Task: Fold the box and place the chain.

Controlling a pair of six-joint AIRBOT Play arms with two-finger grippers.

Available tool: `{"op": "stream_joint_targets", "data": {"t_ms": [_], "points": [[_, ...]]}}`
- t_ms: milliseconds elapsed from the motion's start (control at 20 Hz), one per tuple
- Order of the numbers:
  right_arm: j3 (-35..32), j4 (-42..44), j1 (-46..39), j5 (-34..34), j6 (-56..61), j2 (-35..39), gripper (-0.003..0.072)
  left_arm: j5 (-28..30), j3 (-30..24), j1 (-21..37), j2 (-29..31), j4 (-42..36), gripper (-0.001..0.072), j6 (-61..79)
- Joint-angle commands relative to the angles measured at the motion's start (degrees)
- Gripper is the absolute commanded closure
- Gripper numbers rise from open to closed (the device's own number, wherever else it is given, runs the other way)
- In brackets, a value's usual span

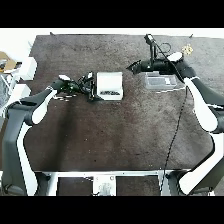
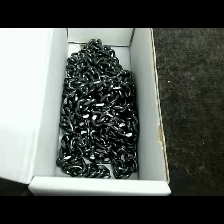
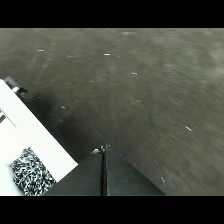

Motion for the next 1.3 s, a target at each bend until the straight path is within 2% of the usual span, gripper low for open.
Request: {"op": "stream_joint_targets", "data": {"t_ms": [0, 200, 500, 650, 850, 900, 950, 1050, 1100, 1150, 1250], "points": [[2.64, 9.22, -0.76, 7.04, -11.39, -5.99, 0.0647, 0.04, 0.00, 0.04, -0.02, 0.00, 0.0367, 0.00], [2.36, 8.90, -0.09, 12.37, -17.53, -6.12, 0.0667, 0.02, 0.00, 0.04, -0.02, 0.00, 0.0366, 0.00], [2.21, 7.74, 0.85, 19.47, -19.91, -5.44, 0.0683, 0.02, 0.00, 0.04, -0.02, 0.00, 0.0366, 0.00], [-3.85, 4.28, 2.12, 16.44, -23.37, -1.03, 0.0684, 0.02, 0.00, 0.04, -0.02, 0.00, 0.0367, 0.00], [-17.09, 4.50, 3.72, 5.20, -35.65, 6.71, 0.0672, 0.02, 0.00, 0.04, -0.02, 0.00, 0.0366, 0.00], [-18.51, 4.55, 4.35, 3.23, -38.69, 7.21, 0.0546, 0.02, 0.00, 0.04, -0.02, 0.00, 0.0366, 0.00], [-18.73, 4.48, 5.03, 2.82, -41.07, 7.21, 0.0472, 0.02, 0.00, 0.04, -0.02, 0.00, 0.0366, 0.00], [-18.67, 5.77, 6.16, 2.80, -45.44, 7.21, 0.0469, 0.02, 0.00, 0.04, -0.02, 0.00, 0.0367, 0.00], [-18.67, 6.60, 6.60, 2.64, -47.41, 7.21, 0.0437, 0.02, 0.00, 0.04, -0.02, 0.00, 0.0367, 0.00], [-18.67, 7.08, 6.93, 2.60, -49.20, 7.21, 0.0315, 0.02, 0.00, 0.04, -0.02, 0.00, 0.0366, 0.00], [-18.67, 7.10, 7.28, 1.70, -50.10, 7.21, 0.0304, 0.02, 0.00, 0.04, -0.02, 0.00, 0.0367, 0.00]]}}
